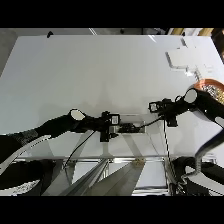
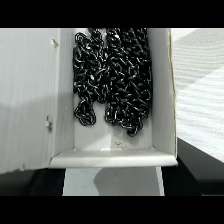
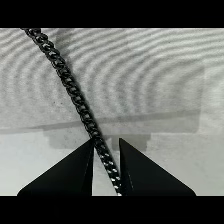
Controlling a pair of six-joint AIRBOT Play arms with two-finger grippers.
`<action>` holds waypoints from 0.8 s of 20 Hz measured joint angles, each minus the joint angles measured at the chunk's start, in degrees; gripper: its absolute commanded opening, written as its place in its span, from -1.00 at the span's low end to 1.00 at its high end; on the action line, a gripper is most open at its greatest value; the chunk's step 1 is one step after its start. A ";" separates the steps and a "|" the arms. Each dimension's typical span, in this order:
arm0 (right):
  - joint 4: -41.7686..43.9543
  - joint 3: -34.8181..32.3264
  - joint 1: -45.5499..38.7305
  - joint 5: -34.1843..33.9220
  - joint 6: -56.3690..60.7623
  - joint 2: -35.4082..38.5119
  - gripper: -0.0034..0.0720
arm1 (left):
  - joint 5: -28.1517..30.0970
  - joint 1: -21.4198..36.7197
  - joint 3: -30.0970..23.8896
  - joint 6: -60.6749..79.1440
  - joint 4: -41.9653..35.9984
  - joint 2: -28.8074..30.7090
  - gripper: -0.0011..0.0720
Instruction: Fold the box and place the chain.
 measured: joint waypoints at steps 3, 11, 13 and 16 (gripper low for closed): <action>-0.20 -0.52 -0.02 0.46 0.00 -0.09 -0.79 | -0.02 0.00 0.00 0.00 0.00 0.00 -0.03; -0.72 -1.07 0.02 4.17 0.02 1.57 -0.37 | -0.02 0.00 0.00 0.00 0.00 0.00 -0.03; -0.55 -1.01 0.00 4.31 0.00 2.36 -0.36 | 0.00 0.00 0.00 -0.02 0.00 0.00 -0.03; -0.24 -1.01 0.02 5.05 0.00 3.04 -0.37 | -0.02 0.00 0.00 -0.02 0.00 0.00 -0.03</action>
